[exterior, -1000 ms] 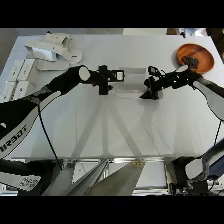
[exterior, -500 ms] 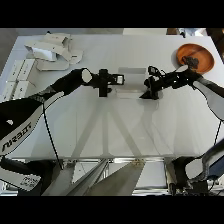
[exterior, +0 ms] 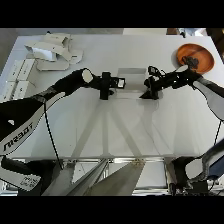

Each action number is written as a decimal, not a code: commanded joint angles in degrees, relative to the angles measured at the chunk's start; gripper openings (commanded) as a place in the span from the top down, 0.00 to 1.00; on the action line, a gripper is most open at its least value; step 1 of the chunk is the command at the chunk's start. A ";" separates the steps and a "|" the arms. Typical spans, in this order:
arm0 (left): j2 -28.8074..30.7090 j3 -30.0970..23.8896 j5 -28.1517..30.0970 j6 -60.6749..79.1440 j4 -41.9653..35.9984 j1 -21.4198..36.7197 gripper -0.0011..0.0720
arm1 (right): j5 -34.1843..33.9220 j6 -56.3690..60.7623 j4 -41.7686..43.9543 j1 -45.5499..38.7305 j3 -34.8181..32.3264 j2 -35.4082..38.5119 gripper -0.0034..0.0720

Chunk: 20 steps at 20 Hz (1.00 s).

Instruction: Fold the box and place the chain.

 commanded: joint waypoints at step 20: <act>-2.29 -0.04 4.66 6.32 -12.24 -1.40 0.25 | 0.02 0.02 0.02 -0.02 0.04 -0.04 0.37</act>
